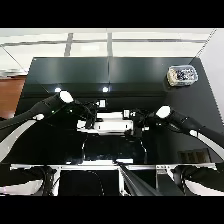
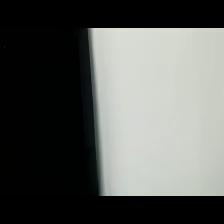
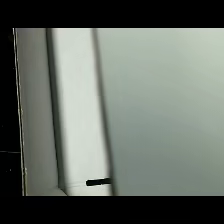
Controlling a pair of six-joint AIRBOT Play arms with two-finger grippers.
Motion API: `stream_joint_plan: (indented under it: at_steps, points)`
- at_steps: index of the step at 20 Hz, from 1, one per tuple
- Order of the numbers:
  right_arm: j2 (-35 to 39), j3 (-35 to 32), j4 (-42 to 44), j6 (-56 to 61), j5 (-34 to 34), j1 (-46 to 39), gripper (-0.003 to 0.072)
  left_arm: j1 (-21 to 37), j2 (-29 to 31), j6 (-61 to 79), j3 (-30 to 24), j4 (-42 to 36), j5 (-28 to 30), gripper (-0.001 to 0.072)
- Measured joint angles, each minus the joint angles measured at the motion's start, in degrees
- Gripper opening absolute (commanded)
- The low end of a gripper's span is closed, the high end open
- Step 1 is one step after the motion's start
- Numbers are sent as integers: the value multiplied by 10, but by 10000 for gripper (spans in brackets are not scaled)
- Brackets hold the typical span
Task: Fold the box and place the chain.
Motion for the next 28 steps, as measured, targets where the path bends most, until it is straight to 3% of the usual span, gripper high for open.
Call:
stream_joint_plan:
  at_steps: [4, 6, 7, 8, 9, 10, 12, 14, 15, 16, 17, 18, 19, 21, 24, 28]
  points:
    - [-1, 0, -3, 3, -2, 4, 655, 0, 0, 0, 0, 0, 0, 28]
    - [-1, 0, -4, 2, -2, 5, 470, 0, 0, 0, 0, 0, 0, 28]
    - [-1, 0, -5, 2, -2, 5, 469, 0, 0, 1, 0, 0, 0, 34]
    - [-1, 0, -5, 2, -2, 5, 469, 0, 0, -1, 0, 0, 0, 134]
    - [-1, 0, -5, 2, -2, 5, 469, 0, 0, -11, 0, 3, 0, 354]
    - [-1, 0, -5, 2, -2, 5, 468, 0, 2, -24, 3, 6, -2, 499]
    - [-1, 0, -5, 2, -3, 5, 468, 2, 8, -62, 14, 24, -16, 576]
    - [-1, 0, -6, 2, -4, 5, 468, 8, 22, -122, 33, 65, -42, 576]
    - [-1, 0, -6, 2, -4, 5, 421, 12, 32, -155, 41, 95, -56, 576]
    - [-1, 0, -6, 3, -4, 5, 243, 18, 45, -191, 48, 126, -71, 574]
    - [-1, 0, -6, 3, -4, 5, 230, 25, 59, -223, 53, 148, -83, 553]
    - [-1, 0, -6, 3, -4, 5, 230, 33, 72, -256, 56, 168, -101, 374]
    - [-1, 0, -6, 3, -4, 5, 230, 41, 83, -285, 58, 178, -122, 63]
    - [-1, 0, -7, 2, -4, 5, 230, 53, 96, -332, 60, 173, -174, 28]
    - [-1, 0, -7, 2, -4, 5, 230, 56, 90, -367, 45, 88, -241, 28]
    - [-1, 0, -7, 2, -5, 5, 231, 50, 55, -330, 22, -94, -206, 27]
